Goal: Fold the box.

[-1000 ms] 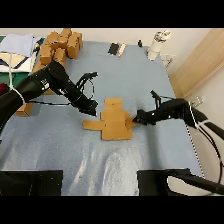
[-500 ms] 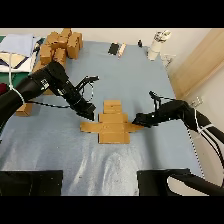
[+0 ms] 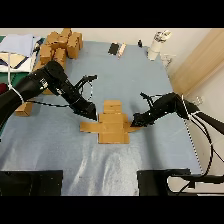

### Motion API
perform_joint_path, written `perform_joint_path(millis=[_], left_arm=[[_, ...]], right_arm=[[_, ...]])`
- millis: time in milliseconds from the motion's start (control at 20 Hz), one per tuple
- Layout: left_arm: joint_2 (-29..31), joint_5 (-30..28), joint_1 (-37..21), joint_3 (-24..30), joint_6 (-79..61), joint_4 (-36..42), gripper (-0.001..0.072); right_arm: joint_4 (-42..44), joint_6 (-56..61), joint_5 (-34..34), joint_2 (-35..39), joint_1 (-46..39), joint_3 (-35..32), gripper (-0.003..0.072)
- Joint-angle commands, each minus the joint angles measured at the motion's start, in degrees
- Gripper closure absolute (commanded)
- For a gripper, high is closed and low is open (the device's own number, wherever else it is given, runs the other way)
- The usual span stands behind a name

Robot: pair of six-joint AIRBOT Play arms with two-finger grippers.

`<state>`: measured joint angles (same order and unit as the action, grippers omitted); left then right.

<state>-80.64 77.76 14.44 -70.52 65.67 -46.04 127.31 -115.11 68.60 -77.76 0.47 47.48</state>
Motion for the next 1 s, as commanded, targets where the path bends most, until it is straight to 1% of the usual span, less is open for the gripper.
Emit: perform_joint_path(millis=[0,100,200,300,400,450,500,650,850,950], left_arm=[[0.0,-0.2,-0.3,0.0,-1.0,0.3,0.0315],[0.0,-0.2,-1.2,0.5,-3.4,0.3,0.0315],[0.0,-0.2,-3.8,2.1,-3.6,0.3,0.0315],[0.0,-0.2,-7.4,4.3,-4.9,1.6,0.0314],[-0.2,-0.8,-11.0,6.7,-7.4,4.2,0.0313],[-0.3,-1.7,-12.5,8.1,-8.7,5.1,0.0285],[-0.6,-3.0,-13.6,9.2,-9.3,5.1,0.0160],[-3.2,-7.2,-15.1,11.0,-11.5,5.2,0.0157],[-9.0,-9.9,-15.1,11.0,-17.1,12.2,0.0157],[-11.7,-10.2,-15.1,11.0,-19.8,16.3,0.0157]], right_arm=[[3.7,-5.4,1.4,-0.7,0.0,0.0,0.0683],[11.1,-13.1,-0.1,0.3,0.2,-2.3,0.0684],[16.3,-20.7,-3.8,3.1,1.3,-6.3,0.0684],[17.6,-23.5,-8.4,7.5,3.5,-10.8,0.0684],[17.6,-23.5,-12.9,11.8,6.1,-14.9,0.0684],[17.6,-23.4,-14.5,13.5,7.4,-16.6,0.0684],[17.6,-23.3,-15.6,14.7,8.5,-17.7,0.0684],[17.6,-21.8,-16.5,16.3,11.8,-18.7,0.0684],[17.6,-19.8,-17.8,16.4,15.7,-18.7,0.0684],[17.6,-19.4,-17.8,16.4,16.5,-18.7,0.0684]])
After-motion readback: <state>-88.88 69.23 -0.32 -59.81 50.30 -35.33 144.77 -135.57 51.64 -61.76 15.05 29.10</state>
